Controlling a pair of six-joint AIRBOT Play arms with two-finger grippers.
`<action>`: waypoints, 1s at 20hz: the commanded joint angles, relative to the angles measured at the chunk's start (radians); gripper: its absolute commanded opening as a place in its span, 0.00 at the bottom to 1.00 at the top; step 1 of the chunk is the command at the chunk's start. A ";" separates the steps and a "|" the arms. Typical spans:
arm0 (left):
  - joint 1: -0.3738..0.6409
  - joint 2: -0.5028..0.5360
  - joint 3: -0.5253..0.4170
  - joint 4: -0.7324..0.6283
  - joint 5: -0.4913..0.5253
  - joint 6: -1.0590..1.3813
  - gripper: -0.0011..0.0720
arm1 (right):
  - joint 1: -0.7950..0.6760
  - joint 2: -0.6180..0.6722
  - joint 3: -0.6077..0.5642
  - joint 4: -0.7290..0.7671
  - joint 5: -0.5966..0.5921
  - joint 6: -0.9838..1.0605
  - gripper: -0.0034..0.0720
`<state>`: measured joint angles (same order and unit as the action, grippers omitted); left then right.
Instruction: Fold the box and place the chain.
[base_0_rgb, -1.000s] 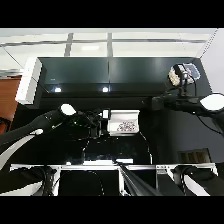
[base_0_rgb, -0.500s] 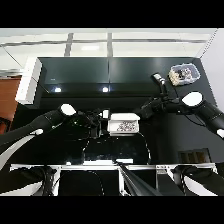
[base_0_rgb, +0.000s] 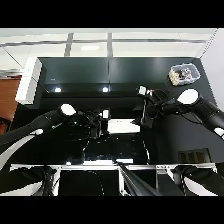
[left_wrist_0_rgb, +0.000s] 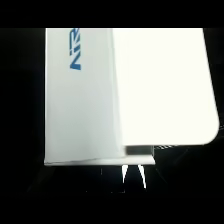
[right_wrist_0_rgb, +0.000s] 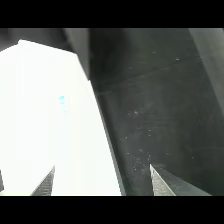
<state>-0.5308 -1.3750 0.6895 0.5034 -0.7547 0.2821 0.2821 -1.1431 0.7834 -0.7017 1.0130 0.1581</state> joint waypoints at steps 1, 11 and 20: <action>0.000 0.000 0.001 0.000 0.000 0.000 0.56 | 0.041 -0.002 0.002 -0.035 0.005 -0.047 0.96; 0.000 0.000 0.001 0.000 0.000 0.000 0.56 | 0.069 -0.002 0.002 -0.062 0.075 -0.045 0.96; 0.000 0.000 0.001 0.000 0.000 0.000 0.56 | 0.069 -0.002 0.002 -0.097 0.059 -0.031 0.29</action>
